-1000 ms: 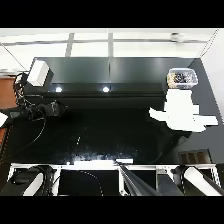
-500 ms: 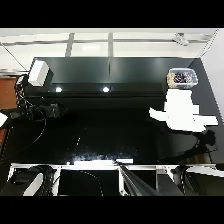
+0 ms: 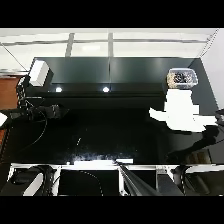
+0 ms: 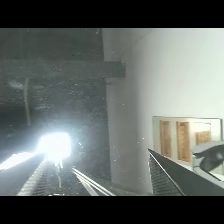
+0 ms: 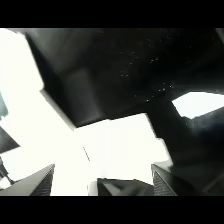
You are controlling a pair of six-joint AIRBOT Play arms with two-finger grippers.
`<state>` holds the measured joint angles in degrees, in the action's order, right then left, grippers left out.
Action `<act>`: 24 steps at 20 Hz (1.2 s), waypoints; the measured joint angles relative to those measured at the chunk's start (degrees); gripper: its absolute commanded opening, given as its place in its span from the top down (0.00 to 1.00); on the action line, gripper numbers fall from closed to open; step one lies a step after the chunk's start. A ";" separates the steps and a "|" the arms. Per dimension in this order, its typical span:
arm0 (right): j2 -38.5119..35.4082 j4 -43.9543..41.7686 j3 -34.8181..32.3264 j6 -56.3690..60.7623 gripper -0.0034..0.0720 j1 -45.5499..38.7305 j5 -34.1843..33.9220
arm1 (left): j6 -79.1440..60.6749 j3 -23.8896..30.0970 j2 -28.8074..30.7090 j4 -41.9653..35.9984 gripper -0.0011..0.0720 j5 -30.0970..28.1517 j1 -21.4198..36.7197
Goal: Fold the box and place the chain.
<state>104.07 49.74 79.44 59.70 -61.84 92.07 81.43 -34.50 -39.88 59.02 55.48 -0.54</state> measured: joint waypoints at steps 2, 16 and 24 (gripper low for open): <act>0.90 1.33 1.60 -0.37 0.00 0.76 0.48 | 0.00 0.00 -0.02 -0.44 0.02 -0.04 0.00; 4.76 0.46 5.70 -1.22 0.00 0.04 1.38 | 0.00 0.00 -0.02 -1.20 0.02 -0.15 -0.02; 6.75 -0.66 5.70 -2.71 0.65 4.85 3.80 | 0.00 0.00 -0.02 -1.20 0.02 0.13 0.00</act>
